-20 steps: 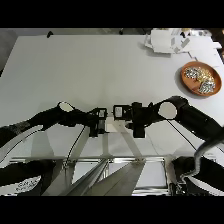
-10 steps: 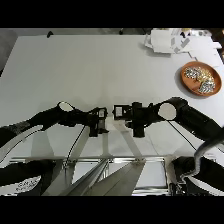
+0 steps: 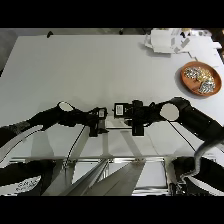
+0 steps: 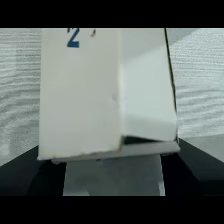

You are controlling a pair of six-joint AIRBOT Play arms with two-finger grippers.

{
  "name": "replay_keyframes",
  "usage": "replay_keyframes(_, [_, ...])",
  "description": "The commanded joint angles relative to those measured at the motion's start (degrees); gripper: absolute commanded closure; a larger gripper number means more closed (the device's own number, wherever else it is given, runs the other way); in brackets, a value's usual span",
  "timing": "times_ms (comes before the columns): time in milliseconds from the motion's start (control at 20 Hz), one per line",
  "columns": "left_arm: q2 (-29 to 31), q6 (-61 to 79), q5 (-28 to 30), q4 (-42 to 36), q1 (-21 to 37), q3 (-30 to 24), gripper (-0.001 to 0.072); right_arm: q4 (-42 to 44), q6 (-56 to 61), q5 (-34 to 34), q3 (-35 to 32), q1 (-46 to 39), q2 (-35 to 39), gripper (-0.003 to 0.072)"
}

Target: Fold the box and place the chain.

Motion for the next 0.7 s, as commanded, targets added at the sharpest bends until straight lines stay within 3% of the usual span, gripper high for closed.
replay_keyframes(0, [0.04,0.04,-0.02,0.04,-0.02,-0.02,0.0571,-0.22,0.57,-1.90,-0.13,0.02,0.00,0.0567])
replay_keyframes(500, [0.04,0.04,-0.02,0.04,-0.02,-0.02,0.0571,-1.29,0.57,-1.77,-2.49,0.02,0.00,0.0565])
replay_keyframes(550, [0.04,0.04,-0.02,0.04,-0.02,-0.02,0.0571,-1.22,0.57,-1.77,-2.80,0.04,0.00,0.0553])
replay_keyframes(650, [0.04,0.04,-0.02,0.04,-0.02,-0.02,0.0571,-0.50,0.55,-1.60,-3.67,0.02,0.00,0.0456])
